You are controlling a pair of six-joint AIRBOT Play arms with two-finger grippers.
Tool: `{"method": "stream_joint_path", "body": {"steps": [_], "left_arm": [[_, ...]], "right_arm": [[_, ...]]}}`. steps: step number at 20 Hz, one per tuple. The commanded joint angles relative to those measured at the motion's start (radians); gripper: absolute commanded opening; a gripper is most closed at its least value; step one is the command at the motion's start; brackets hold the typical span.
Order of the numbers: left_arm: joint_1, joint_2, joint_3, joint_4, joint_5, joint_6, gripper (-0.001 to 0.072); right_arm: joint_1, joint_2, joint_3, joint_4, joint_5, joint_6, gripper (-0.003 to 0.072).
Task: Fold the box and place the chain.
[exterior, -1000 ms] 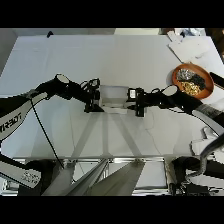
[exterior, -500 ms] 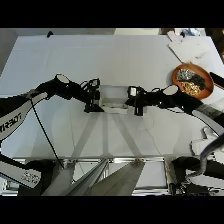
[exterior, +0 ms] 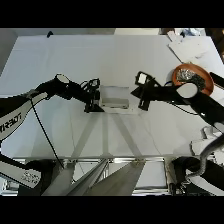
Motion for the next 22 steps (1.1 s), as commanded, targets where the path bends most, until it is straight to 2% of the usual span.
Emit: {"method": "stream_joint_path", "body": {"steps": [1,3,6,8,13,16,21,22], "left_arm": [[0.0,-0.001,0.0,0.0,0.0,0.0,0.0396],[0.0,-0.001,0.0,0.0,0.0,0.0,0.0396],[0.0,-0.001,0.0,0.0,0.0,0.0,0.0396],[0.0,-0.001,0.0,0.0,0.0,0.0,0.0396],[0.0,-0.001,0.0,0.0,0.0,0.0,0.0396],[0.0,-0.001,0.0,0.0,0.0,0.0,0.0396],[0.0,-0.001,0.0,0.0,0.0,0.0,0.0396],[0.0,-0.001,0.0,0.0,0.0,0.0,0.0396]], "right_arm": [[-0.061,0.111,0.0,-0.397,0.03,0.653,0.0011],[-0.14,0.102,0.0,-0.541,0.169,0.877,0.0011],[-0.242,0.046,0.0,-0.518,0.279,0.944,0.0009],[-0.257,-0.009,-0.002,-0.44,0.309,0.943,0.0008],[-0.23,-0.167,-0.006,-0.248,0.296,0.938,0.0007],[-0.196,-0.25,-0.006,-0.189,0.301,0.93,0.0007],[-0.177,-0.283,-0.006,0.095,0.311,0.758,0.0008],[-0.176,-0.283,-0.006,0.126,0.307,0.756,0.0041]]}}
